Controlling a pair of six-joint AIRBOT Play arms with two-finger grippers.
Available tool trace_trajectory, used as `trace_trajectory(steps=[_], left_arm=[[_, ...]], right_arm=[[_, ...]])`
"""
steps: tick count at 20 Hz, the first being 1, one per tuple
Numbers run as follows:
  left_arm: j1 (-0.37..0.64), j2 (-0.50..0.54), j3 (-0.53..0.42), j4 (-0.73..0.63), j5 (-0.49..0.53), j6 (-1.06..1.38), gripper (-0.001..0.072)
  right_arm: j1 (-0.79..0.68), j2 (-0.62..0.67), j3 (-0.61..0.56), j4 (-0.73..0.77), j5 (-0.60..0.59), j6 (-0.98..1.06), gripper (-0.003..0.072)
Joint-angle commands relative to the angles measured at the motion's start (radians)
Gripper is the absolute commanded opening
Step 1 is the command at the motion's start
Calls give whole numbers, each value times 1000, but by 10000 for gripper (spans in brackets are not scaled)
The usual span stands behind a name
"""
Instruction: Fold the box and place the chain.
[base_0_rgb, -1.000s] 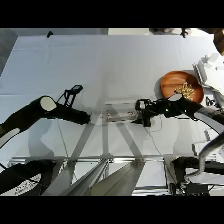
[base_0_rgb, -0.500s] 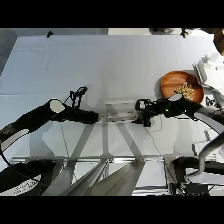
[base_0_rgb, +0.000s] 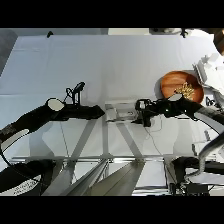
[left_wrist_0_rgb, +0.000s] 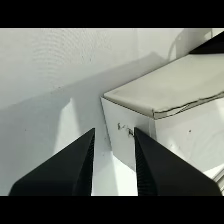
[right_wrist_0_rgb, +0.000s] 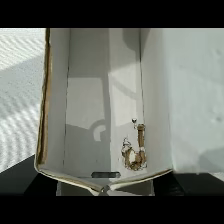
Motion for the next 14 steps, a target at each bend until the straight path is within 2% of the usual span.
trace_trajectory(steps=[1, 9, 14], left_arm=[[-1, 1, 0, -13, -16, 3, 286], [9, 3, -1, 2, -47, 7, 295], [8, 42, -1, 16, -45, 7, 295]], right_arm=[[0, 0, 1, 0, 0, 0, 524], [0, 0, 1, 0, 0, 0, 524], [0, 0, 1, 0, 0, 0, 524]])
